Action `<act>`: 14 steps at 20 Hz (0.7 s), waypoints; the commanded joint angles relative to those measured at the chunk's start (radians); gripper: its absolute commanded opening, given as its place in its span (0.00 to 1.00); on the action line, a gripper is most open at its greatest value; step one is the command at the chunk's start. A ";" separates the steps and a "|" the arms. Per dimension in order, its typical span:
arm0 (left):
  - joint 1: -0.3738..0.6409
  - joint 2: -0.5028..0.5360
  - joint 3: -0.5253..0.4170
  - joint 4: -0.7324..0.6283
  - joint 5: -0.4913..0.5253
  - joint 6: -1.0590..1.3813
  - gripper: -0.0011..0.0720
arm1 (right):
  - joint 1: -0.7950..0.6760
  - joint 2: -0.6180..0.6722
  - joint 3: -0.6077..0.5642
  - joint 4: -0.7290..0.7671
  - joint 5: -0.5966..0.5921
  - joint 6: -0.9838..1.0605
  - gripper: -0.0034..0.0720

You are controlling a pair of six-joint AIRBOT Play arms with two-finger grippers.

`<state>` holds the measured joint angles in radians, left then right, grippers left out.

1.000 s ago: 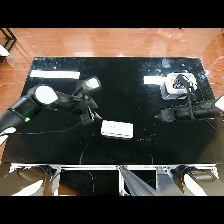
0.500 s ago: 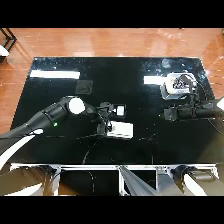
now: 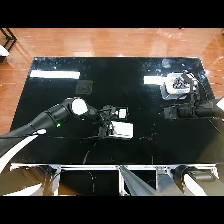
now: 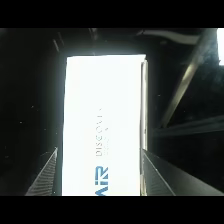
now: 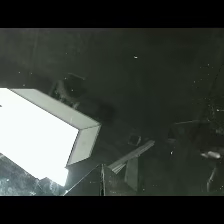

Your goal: Fold the box and place the chain.

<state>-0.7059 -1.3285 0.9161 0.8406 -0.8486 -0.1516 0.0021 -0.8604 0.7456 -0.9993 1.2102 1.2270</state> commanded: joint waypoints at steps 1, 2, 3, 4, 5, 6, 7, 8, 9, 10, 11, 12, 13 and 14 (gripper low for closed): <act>0.000 -0.004 0.000 -0.004 -0.025 0.002 0.87 | 0.000 0.001 0.001 0.000 -0.003 0.001 0.07; 0.000 -0.006 0.000 -0.004 -0.024 0.002 0.87 | 0.000 0.000 0.000 0.000 -0.003 0.001 0.07; 0.000 -0.008 0.000 -0.004 -0.023 0.002 0.87 | 0.000 0.000 0.001 0.000 -0.003 0.001 0.07; 0.000 -0.009 0.000 -0.005 -0.020 0.002 0.87 | 0.000 0.000 0.001 0.000 -0.003 0.001 0.07; 0.000 -0.011 0.000 -0.005 -0.020 0.002 0.87 | 0.000 0.000 0.000 0.000 -0.003 0.001 0.07; -0.001 -0.013 0.000 -0.005 -0.019 0.002 0.87 | 0.000 0.000 0.001 0.000 -0.003 0.001 0.07; -0.002 -0.015 0.000 -0.005 -0.016 0.002 0.87 | 0.000 0.000 0.001 0.000 -0.003 0.001 0.07; -0.002 -0.016 0.000 -0.005 -0.012 0.002 0.87 | 0.000 0.000 0.001 0.000 -0.003 0.001 0.07; -0.002 -0.016 0.000 -0.005 0.000 0.002 0.87 | 0.000 0.000 0.001 0.000 -0.003 0.001 0.07; -0.002 -0.017 0.000 -0.005 0.004 -0.002 0.88 | 0.000 0.000 0.001 0.000 -0.003 0.001 0.07; -0.002 -0.017 0.000 -0.005 0.003 -0.002 0.88 | 0.000 0.000 0.001 0.000 -0.003 0.001 0.07; -0.002 -0.018 0.000 -0.005 0.002 -0.003 0.88 | 0.000 0.000 0.001 0.000 -0.003 0.001 0.07; -0.002 -0.019 0.000 -0.004 0.002 -0.013 0.88 | 0.000 0.000 0.000 0.000 -0.003 0.001 0.07; -0.002 -0.019 0.000 -0.004 0.002 -0.013 0.88 | 0.000 0.000 0.000 0.000 -0.003 0.001 0.07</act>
<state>-0.7074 -1.3457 0.9161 0.8360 -0.8513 -0.1555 0.0021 -0.8604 0.7456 -0.9993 1.2072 1.2274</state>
